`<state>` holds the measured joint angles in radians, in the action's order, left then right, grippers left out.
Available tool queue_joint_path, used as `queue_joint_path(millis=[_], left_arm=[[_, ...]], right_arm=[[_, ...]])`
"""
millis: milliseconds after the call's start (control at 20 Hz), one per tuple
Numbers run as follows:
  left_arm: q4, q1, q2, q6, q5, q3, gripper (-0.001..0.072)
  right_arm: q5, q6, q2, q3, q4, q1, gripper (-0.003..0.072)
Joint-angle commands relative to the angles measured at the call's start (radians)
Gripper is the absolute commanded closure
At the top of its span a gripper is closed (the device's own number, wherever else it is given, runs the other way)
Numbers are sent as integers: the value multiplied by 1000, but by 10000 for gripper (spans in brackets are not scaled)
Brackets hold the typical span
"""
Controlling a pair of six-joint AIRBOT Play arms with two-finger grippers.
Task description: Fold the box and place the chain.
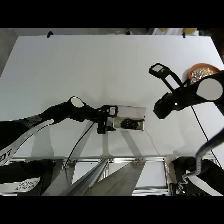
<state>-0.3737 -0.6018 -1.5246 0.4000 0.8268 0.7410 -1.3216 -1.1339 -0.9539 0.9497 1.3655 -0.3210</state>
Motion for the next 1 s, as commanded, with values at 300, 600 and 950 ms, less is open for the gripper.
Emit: queue_joint_path(millis=[300,600,950], left_arm=[[0,0,1,0,-1,0,455],[0,0,1,0,0,0,455],[0,0,1,0,0,0,455]], right_arm=[[352,993,-22,-395,-227,144,504],[493,1094,-113,-462,-375,95,315],[519,1116,-148,-462,-415,64,394]])
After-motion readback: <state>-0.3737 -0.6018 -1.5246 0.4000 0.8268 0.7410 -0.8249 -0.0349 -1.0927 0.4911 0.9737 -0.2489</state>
